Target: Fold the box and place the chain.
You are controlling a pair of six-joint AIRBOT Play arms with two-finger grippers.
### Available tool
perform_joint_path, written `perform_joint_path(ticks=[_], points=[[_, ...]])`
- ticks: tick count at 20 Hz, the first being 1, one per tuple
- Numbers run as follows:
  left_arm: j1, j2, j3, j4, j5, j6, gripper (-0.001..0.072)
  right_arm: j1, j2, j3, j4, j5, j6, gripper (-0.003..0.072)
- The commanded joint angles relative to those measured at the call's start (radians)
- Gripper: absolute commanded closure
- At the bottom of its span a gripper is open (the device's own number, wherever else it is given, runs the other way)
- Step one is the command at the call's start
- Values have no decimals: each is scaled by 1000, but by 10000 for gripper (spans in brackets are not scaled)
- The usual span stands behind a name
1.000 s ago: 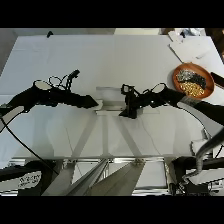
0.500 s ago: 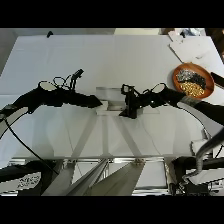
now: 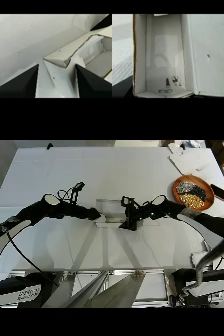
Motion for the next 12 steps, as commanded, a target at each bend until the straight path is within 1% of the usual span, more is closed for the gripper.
perform_joint_path(ticks=[1,3,4,5,7,9,11,12], points=[[-15,0,0,10,20,-11,190,0,0,0,0,0,0,185],[-27,0,1,15,18,-32,195,0,0,0,0,0,0,185],[-31,0,7,45,14,-65,195,0,0,0,0,0,0,185],[-40,0,23,114,9,-129,196,0,0,0,0,0,0,185],[-66,0,73,296,-18,-275,198,0,0,0,0,0,0,185],[-96,-1,122,462,-53,-422,214,0,0,0,0,0,0,185],[-121,-1,149,560,-76,-529,218,0,0,0,0,0,0,185],[-133,-1,156,578,-81,-552,218,0,0,0,0,0,0,185]])
